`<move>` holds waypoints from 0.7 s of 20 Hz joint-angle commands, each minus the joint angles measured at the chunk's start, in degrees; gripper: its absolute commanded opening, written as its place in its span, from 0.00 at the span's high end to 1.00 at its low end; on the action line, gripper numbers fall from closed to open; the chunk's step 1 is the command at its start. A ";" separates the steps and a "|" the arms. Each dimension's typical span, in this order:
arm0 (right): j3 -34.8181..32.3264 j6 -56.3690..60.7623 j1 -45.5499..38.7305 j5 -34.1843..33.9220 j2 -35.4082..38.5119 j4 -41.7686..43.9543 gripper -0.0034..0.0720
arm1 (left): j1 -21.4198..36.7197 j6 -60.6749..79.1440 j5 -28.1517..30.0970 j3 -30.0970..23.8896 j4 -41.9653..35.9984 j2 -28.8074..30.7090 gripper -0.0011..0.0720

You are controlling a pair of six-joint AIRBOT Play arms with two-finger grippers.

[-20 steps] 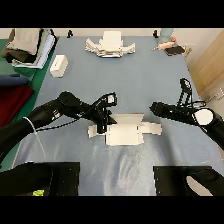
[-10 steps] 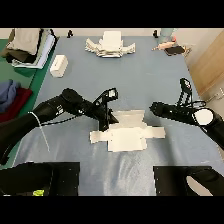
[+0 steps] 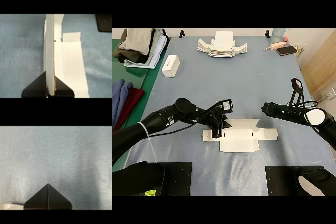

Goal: Fold the box.

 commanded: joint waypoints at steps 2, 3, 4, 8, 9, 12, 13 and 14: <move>0.04 -0.02 0.04 0.09 0.04 0.04 0.95 | -2.60 2.27 5.29 -3.91 -0.52 1.51 0.97; 0.04 -0.02 0.04 0.11 0.04 0.04 0.95 | -2.58 2.23 5.70 -4.31 -0.83 1.51 0.97; 0.04 -0.02 0.04 0.13 0.04 0.04 0.95 | -2.58 2.25 6.40 -4.70 -0.90 1.40 0.97; 0.04 -0.02 0.11 0.70 0.04 0.04 0.95 | -2.49 2.19 7.61 -4.87 -1.14 0.83 0.97; 0.04 -0.04 0.11 0.92 0.04 0.04 0.95 | -2.21 2.19 8.24 -4.83 -1.14 0.96 0.97; 0.04 -0.46 0.11 1.40 0.04 0.04 0.95 | -1.03 2.21 7.23 -4.83 -1.11 1.53 0.96; 0.04 -0.50 0.11 1.92 0.04 0.02 0.95 | -1.05 2.21 7.30 -4.83 -1.07 1.53 0.96; 0.07 -1.01 0.11 2.78 0.07 0.04 0.95 | -1.05 2.19 7.13 -4.83 -1.09 1.51 0.96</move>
